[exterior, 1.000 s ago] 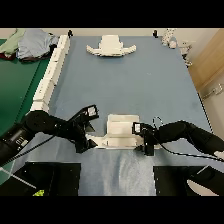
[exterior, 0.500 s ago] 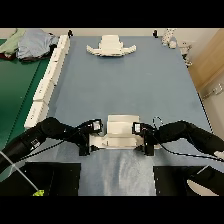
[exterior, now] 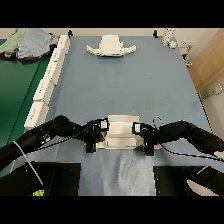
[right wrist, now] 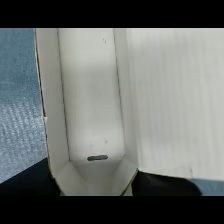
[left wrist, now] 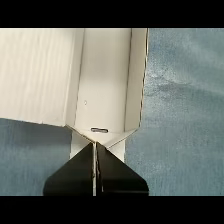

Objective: Fold the box.

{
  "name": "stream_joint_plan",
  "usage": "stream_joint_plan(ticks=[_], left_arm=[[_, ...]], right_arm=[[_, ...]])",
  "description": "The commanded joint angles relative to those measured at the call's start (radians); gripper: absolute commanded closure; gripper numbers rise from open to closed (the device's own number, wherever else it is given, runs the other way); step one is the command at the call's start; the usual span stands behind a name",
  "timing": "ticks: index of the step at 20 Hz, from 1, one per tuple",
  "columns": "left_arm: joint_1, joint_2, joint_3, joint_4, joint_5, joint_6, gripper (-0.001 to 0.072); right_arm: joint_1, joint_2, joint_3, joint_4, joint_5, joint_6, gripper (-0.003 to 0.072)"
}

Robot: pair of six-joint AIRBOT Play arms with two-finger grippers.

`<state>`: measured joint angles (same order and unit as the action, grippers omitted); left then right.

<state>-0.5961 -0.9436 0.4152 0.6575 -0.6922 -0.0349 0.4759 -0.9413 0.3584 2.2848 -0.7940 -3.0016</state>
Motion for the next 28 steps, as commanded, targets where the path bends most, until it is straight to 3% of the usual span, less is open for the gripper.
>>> stream_joint_plan(ticks=[1,2,13,14,15,24,25,26,27,28], left_arm=[[-0.037,-0.031,0.019,-0.007,0.029,0.008,0.0668],[-0.049,-0.031,0.024,-0.008,0.031,0.020,0.0695],[-0.106,-0.068,0.034,-0.082,0.076,0.024,0.0694],[-0.109,-0.072,0.034,-0.079,0.073,0.024,0.0497],[-0.109,-0.077,0.034,-0.079,0.072,0.023,0.0200],[-0.108,-0.078,0.034,-0.078,0.072,0.018,0.0189],[-0.108,-0.076,0.034,-0.070,0.072,0.002,0.0191],[-0.108,-0.068,0.034,-0.048,0.072,-0.034,0.0382],[-0.107,-0.051,0.038,0.004,0.068,-0.065,0.0669],[-0.107,-0.031,0.045,0.062,0.056,-0.109,0.0697]], right_arm=[[0.000,0.000,0.000,0.000,0.000,0.000,0.0158],[0.000,0.000,0.000,0.000,0.000,0.000,0.0158],[0.000,0.000,0.000,0.000,0.000,0.000,0.0158],[0.000,0.000,0.000,0.000,0.000,0.000,0.0158],[0.000,0.000,0.000,0.000,0.000,0.000,0.0158],[0.000,0.000,0.000,0.000,0.000,0.000,0.0158],[0.000,0.000,0.000,0.000,0.000,0.000,0.0158],[0.000,0.000,0.000,0.000,0.000,0.000,0.0158],[0.000,0.000,0.000,0.000,0.000,0.000,0.0158],[0.000,0.000,0.000,0.000,0.000,0.000,0.0158]])
